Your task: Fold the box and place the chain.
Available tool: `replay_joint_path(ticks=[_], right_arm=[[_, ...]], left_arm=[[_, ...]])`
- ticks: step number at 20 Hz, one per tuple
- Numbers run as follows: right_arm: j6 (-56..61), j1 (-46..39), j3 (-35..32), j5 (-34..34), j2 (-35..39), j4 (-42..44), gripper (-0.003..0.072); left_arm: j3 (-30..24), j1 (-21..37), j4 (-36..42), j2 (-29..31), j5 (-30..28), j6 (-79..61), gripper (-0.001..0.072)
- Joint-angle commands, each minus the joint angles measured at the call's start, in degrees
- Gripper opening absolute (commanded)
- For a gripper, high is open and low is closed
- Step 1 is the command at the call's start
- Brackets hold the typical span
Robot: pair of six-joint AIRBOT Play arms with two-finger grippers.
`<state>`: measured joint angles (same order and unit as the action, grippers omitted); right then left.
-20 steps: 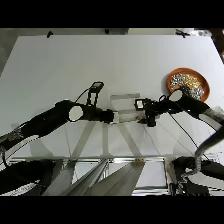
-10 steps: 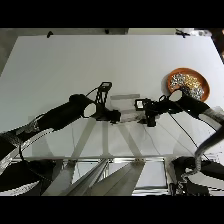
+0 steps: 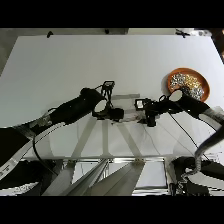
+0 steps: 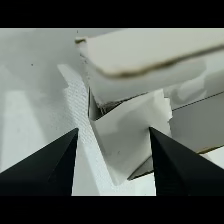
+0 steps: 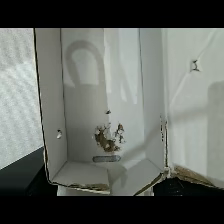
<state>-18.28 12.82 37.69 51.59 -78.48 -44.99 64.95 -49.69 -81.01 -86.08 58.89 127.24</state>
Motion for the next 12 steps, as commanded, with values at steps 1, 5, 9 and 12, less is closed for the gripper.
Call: replay_joint_path(ticks=[1, 5, 9, 12], right_arm=[[0.0, 0.0, 0.0, 0.0, 0.0, 0.0, 0.0508], [0.0, 0.0, 0.0, 0.0, 0.0, 0.0, 0.0508], [0.0, 0.0, 0.0, 0.0, 0.0, 0.0, 0.0508], [0.0, 0.0, 0.0, 0.0, 0.0, 0.0, 0.0508]], left_arm=[[4.8, -0.5, -1.4, -3.4, 5.8, 4.8, 0.0485], [6.3, -1.9, -2.4, -4.9, 7.2, 7.1, 0.0478], [6.3, -2.1, -2.2, -5.6, 8.8, 8.3, 0.0478], [6.3, -2.1, -2.2, -6.1, 8.7, 10.8, 0.0478]])
